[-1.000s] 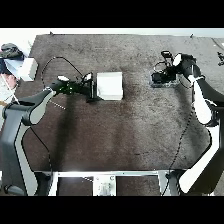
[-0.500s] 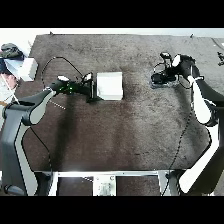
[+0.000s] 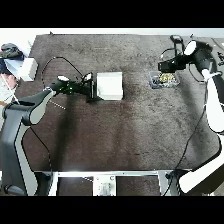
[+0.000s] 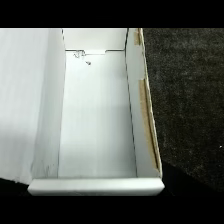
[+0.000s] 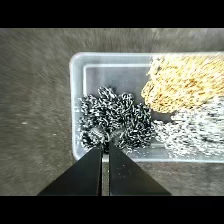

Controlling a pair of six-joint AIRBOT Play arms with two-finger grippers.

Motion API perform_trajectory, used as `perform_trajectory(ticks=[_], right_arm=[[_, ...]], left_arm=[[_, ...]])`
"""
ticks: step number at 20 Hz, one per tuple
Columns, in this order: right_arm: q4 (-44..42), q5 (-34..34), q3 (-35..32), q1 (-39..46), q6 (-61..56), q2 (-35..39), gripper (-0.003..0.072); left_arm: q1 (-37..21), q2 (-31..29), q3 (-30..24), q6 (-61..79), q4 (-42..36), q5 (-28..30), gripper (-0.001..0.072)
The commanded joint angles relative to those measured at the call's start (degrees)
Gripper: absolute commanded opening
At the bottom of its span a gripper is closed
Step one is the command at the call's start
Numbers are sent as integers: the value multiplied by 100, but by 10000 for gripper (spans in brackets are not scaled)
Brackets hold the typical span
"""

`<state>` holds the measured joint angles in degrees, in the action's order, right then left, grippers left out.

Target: Fold the box and place the chain.

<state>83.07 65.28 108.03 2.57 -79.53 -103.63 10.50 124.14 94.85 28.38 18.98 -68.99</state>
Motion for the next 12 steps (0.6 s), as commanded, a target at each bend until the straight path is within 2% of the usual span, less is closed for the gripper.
perform_trajectory(ticks=[1,4,8,12], right_arm=[[-127,24,7,-37,203,688,14],[-127,-330,7,-236,487,1513,14],[-122,-1257,7,-636,800,2535,14],[-125,-1818,7,-1169,949,3106,14]], left_arm=[[-2,-2,2,2,2,2,353],[-2,-2,2,2,2,2,353],[-2,-2,2,2,2,2,352],[-2,-2,2,2,2,2,352]])
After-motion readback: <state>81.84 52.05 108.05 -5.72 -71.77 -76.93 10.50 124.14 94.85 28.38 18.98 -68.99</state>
